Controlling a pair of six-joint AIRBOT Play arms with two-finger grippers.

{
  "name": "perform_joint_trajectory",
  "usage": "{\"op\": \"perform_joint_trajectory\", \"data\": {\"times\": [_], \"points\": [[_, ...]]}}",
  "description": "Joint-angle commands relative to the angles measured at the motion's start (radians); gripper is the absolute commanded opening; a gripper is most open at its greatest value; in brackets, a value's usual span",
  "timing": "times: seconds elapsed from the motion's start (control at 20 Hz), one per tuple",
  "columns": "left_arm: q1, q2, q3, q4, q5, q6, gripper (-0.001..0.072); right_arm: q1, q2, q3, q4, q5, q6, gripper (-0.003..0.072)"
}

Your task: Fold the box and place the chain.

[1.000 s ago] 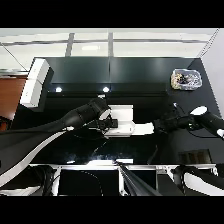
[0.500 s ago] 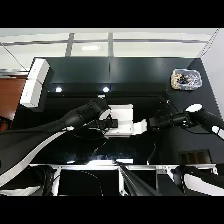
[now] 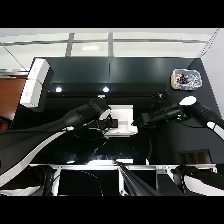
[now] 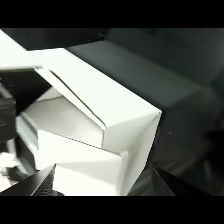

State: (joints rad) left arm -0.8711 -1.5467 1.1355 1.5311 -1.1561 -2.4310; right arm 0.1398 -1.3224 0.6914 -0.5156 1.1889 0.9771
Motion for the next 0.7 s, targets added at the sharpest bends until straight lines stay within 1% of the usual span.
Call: {"op": "perform_joint_trajectory", "data": {"times": [0.0,0.15,0.25,0.35,0.5,0.65], "points": [[0.000,0.000,0.001,0.000,-0.001,0.000,0.0032,0.145,0.000,0.082,-0.215,-0.104,0.238,0.0661],[0.000,0.000,0.001,0.000,-0.002,0.000,0.0032,0.275,0.000,0.150,-0.415,-0.183,0.445,0.0661],[0.000,0.000,0.001,0.000,-0.001,0.000,0.0032,0.336,0.000,0.182,-0.537,-0.212,0.573,0.0661],[0.000,0.000,0.001,0.000,-0.002,0.000,0.0032,0.378,0.000,0.201,-0.622,-0.224,0.672,0.0661],[0.000,0.000,0.001,0.000,-0.001,0.000,0.0032,0.427,0.000,0.212,-0.697,-0.249,0.798,0.0661],[0.000,0.000,0.001,0.000,-0.001,0.000,0.0032,0.494,-0.001,0.224,-0.868,-0.216,0.994,0.0657]]}}
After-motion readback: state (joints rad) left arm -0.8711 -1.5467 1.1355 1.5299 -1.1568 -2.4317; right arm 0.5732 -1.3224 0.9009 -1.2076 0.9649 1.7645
